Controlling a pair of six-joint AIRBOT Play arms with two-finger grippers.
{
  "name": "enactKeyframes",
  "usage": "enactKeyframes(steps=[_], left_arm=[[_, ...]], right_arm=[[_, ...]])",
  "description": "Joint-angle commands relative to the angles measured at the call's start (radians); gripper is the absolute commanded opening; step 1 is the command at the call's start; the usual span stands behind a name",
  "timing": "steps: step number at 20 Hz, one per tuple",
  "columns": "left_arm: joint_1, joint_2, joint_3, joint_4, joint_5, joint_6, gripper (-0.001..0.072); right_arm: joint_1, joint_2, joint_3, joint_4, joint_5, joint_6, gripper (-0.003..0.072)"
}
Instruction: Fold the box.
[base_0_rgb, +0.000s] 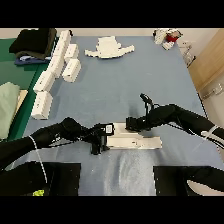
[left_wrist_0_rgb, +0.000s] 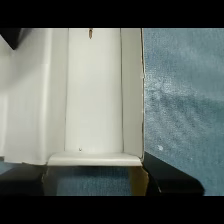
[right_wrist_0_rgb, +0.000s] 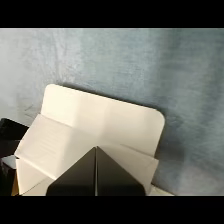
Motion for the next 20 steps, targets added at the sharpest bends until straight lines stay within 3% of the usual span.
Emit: enactKeyframes(steps=[1,7,12,15,18,19,20], left_arm=[[0.0,0.001,0.001,0.0,0.0,0.001,0.047],[0.0,0.001,0.001,0.0,0.0,0.001,0.0471],[0.0,0.001,0.001,0.0,0.0,0.001,0.0471],[0.0,0.001,0.001,0.0,0.0,0.001,0.0471],[0.0,0.001,0.001,0.0,0.0,0.001,0.047],[0.0,0.001,0.001,0.001,0.0,0.001,0.047],[0.0,0.001,0.001,0.0,0.0,0.001,0.0471]], right_arm=[[0.0,-0.038,0.0,-0.004,-0.027,-0.011,0.0002],[-0.001,0.005,0.016,-0.005,-0.026,-0.07,0.0002],[-0.001,0.159,0.057,-0.135,-0.05,-0.073,0.0002],[0.0,0.291,0.056,-0.287,-0.148,-0.098,0.0002],[0.0,0.421,0.04,-0.348,-0.343,-0.342,0.0004],[0.0,0.458,0.024,-0.351,-0.411,-0.435,0.0018],[0.0,0.487,0.005,-0.373,-0.455,-0.477,0.025]])
